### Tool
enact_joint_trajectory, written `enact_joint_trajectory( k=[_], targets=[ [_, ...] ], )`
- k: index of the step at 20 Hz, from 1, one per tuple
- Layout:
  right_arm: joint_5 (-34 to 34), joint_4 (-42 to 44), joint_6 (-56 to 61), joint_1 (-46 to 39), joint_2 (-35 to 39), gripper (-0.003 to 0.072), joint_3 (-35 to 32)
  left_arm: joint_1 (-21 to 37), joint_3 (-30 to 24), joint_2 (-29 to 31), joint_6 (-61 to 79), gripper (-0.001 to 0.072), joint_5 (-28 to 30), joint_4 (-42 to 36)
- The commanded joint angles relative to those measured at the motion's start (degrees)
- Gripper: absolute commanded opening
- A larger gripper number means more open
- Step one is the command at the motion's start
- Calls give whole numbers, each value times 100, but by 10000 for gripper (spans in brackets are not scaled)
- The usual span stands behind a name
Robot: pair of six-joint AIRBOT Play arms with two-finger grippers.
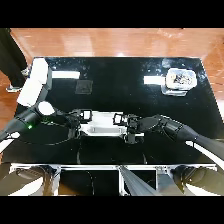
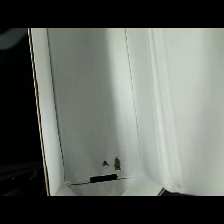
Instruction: Fold the box and place the chain.
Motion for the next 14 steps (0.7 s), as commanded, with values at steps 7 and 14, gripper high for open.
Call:
enact_joint_trajectory(
  k=[7, 14],
  targets=[
    [2, 2, 2, 4, 2, 25, 0, -149, 0, -81, 33, 514, 214, -85],
    [2, 2, 2, 4, 2, 25, 0, -162, 0, -125, 33, 356, 11, -345]
  ],
)
